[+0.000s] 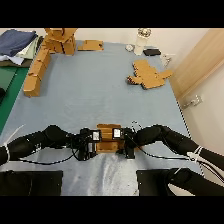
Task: Fold the box.
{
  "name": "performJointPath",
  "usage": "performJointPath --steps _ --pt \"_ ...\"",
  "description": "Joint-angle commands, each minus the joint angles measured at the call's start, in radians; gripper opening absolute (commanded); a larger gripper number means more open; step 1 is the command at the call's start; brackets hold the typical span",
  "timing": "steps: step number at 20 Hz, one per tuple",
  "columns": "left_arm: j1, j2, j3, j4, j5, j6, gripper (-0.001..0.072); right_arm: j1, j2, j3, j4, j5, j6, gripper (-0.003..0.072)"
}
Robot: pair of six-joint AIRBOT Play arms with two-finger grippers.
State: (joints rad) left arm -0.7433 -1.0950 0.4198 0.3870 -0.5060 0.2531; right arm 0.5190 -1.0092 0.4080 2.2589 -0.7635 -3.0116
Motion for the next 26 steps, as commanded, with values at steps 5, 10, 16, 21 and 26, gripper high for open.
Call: performJointPath --steps 5,10,16,21,26 --pt "-0.011 -0.068 0.040 -0.013 -0.043 0.020 0.0693 0.000 0.000 0.000 0.000 0.000 0.000 0.0448" --pt "-0.011 -0.068 0.040 -0.014 -0.034 0.019 0.0692 0.000 0.000 0.000 0.000 0.000 0.000 0.0448" --pt "-0.011 -0.070 0.040 -0.013 0.002 0.020 0.0506 0.000 0.000 0.000 0.000 0.000 0.000 0.0448" --pt "-0.011 -0.069 0.040 -0.013 0.001 0.019 0.0507 0.000 0.000 0.000 0.000 0.000 0.000 0.0448" --pt "-0.011 -0.069 0.040 -0.013 0.001 0.019 0.0507 0.000 0.000 0.000 0.000 0.000 0.000 0.0448"
